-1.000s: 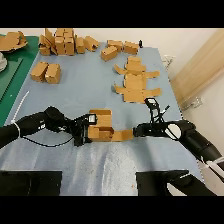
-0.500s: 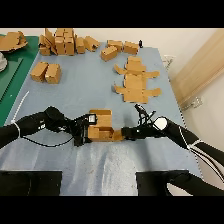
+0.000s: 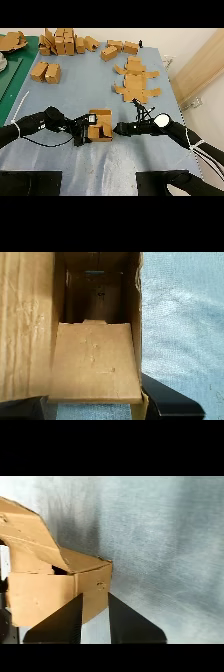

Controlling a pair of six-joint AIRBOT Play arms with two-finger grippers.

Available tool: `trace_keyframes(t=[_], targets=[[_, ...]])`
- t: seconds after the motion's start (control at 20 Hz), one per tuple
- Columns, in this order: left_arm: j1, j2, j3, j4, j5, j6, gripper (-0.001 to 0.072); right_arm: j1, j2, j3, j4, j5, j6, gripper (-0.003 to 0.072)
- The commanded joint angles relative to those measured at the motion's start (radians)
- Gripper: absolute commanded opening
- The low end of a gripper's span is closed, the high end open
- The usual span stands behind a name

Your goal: Fold the box.

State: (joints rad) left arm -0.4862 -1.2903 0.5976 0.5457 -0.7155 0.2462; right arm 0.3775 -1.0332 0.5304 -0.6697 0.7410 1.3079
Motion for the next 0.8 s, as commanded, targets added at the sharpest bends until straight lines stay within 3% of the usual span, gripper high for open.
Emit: trace_keyframes(t=[0.0, 0.2, 0.25, 0.3, 0.45, 0.75], targets=[[0.0, 0.0, 0.0, 0.0, 0.0, 0.0, 0.0395, 0.003, 0.004, 0.005, 0.037, 0.008, -0.004, 0.0244], [0.0, 0.0, 0.0, 0.0, 0.0, 0.0, 0.0395, 0.019, 0.004, 0.004, 0.053, 0.014, -0.005, 0.0262], [0.0, 0.0, 0.0, 0.0, 0.0, 0.0, 0.0395, 0.032, 0.004, 0.004, 0.053, 0.014, -0.005, 0.0411], [0.0, 0.0, 0.0, 0.0, 0.0, 0.0, 0.0394, 0.043, 0.004, 0.004, 0.053, 0.013, -0.005, 0.0449], [0.0, 0.0, 0.0, 0.0, 0.0, 0.0, 0.0395, 0.08, 0.004, 0.006, 0.018, -0.021, 0.013, 0.0449], [0.0, 0.0, 0.0, 0.0, 0.0, 0.0, 0.0395, 0.225, -0.062, 0.143, -0.448, 0.007, 0.411, 0.0449]])
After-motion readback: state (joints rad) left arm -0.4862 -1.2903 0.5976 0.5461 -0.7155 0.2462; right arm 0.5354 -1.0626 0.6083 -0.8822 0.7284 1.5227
